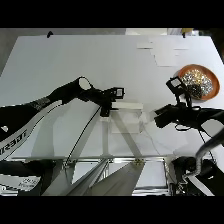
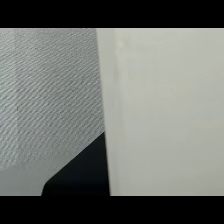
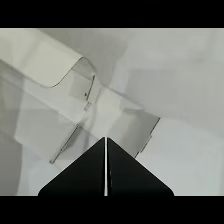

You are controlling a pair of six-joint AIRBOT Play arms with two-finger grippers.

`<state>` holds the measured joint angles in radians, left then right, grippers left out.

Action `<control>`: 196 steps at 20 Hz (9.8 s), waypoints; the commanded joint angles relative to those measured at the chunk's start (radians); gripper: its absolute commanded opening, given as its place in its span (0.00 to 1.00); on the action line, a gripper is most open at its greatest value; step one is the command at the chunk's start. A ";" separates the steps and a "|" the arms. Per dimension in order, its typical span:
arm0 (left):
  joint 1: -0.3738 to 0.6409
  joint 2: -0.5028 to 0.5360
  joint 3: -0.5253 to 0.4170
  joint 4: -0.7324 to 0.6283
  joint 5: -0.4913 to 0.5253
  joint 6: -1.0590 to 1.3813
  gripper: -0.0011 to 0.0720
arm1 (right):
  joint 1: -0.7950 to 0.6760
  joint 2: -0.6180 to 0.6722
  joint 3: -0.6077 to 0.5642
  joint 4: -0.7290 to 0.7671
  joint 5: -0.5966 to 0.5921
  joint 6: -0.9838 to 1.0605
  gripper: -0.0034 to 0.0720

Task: Fold the box and place the chain.

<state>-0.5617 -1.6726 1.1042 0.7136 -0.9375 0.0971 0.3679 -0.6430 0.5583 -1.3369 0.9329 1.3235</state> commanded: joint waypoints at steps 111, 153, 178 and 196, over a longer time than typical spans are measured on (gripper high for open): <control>-0.001 -0.001 -0.001 -0.002 -0.010 0.000 0.03 | -0.230 -0.742 -0.031 0.863 -0.046 -1.931 0.66; -0.133 0.443 -0.002 0.413 -0.221 -0.575 0.02 | -0.230 -0.742 -0.031 0.863 -0.034 -1.931 0.66; -0.219 0.101 -0.002 0.390 0.333 -0.889 0.02 | -0.230 -0.741 -0.031 0.863 -0.034 -1.931 0.66; -0.151 0.298 -0.121 0.424 -0.179 -0.765 0.02 | -0.230 -0.741 -0.031 0.863 -0.034 -1.931 0.66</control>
<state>-0.7170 -1.3743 1.0386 1.1351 -1.0744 -0.7357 0.1383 -1.3846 0.5266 -0.4744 0.8986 -0.6079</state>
